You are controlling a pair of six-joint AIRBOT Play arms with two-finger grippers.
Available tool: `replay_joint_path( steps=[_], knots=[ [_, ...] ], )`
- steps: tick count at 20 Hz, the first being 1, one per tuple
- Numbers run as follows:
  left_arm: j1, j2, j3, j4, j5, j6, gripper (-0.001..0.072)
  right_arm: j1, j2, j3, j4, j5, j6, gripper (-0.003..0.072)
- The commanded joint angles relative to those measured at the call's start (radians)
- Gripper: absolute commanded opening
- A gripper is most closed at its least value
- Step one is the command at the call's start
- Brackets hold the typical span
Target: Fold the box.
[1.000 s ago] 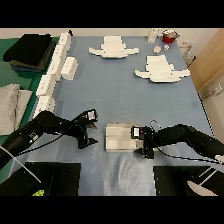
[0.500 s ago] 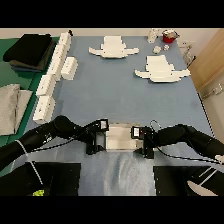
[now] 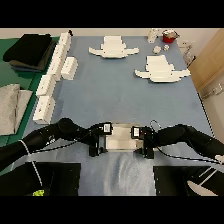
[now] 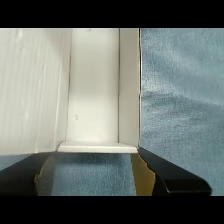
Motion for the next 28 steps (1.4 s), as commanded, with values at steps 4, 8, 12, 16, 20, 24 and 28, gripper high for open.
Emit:
replay_joint_path(
  steps=[4, 8, 12, 16, 20, 24, 28],
  knots=[
    [-0.006, -0.064, 0.0, -0.009, 0.016, 0.053, 0.0675, 0.0, 0.0, 0.0, 0.0, 0.0, 0.0, 0.0512],
    [-0.006, -0.068, 0.0, -0.041, 0.037, 0.109, 0.0666, 0.0, 0.0, 0.0, 0.0, 0.0, 0.0, 0.0512],
    [-0.032, -0.068, 0.0, -0.041, 0.055, 0.134, 0.0666, 0.0, 0.0, 0.0, 0.0, 0.0, 0.0, 0.0512],
    [-0.048, -0.068, 0.0, -0.042, 0.066, 0.129, 0.0666, 0.0, 0.0, 0.0, 0.0, 0.0, 0.0, 0.0512],
    [-0.048, -0.069, -0.001, -0.04, 0.066, 0.109, 0.0666, 0.0, 0.0, 0.0, 0.0, 0.0, 0.0, 0.0512],
    [-0.047, -0.069, -0.017, -0.038, 0.084, 0.077, 0.0666, 0.0, 0.0, 0.0, 0.0, 0.0, 0.0, 0.0512],
    [-0.048, -0.069, -0.019, -0.061, 0.091, 0.077, 0.0666, 0.0, 0.0, 0.0, 0.0, 0.0, 0.0, 0.0512]
  ],
)
